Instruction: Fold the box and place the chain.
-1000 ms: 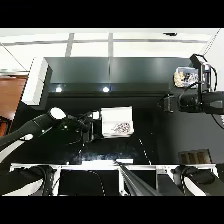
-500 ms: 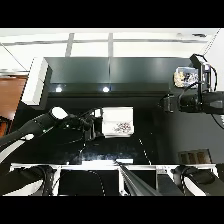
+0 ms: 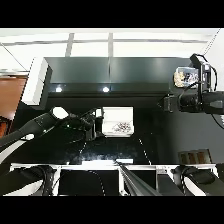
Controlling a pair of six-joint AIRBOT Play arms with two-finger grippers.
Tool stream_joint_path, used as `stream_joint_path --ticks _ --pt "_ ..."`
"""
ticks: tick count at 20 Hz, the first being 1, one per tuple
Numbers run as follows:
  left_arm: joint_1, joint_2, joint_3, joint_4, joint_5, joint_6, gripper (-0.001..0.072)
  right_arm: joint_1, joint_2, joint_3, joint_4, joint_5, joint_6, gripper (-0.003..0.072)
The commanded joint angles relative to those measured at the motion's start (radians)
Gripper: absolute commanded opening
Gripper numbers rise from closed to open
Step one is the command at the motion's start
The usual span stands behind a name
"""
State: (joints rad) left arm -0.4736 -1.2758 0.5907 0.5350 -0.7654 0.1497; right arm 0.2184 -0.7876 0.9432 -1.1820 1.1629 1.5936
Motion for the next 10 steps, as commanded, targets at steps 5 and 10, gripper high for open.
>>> stream_joint_path --ticks 5,10 --pt "-0.037 -0.011 0.001 -0.005 0.074 0.010 0.0701 0.000 -0.001 -0.001 -0.001 -0.009 0.000 0.0450" --pt "-0.042 -0.024 0.001 0.007 0.084 0.010 0.0347 0.000 -0.004 -0.008 0.003 -0.009 -0.029 0.0454"
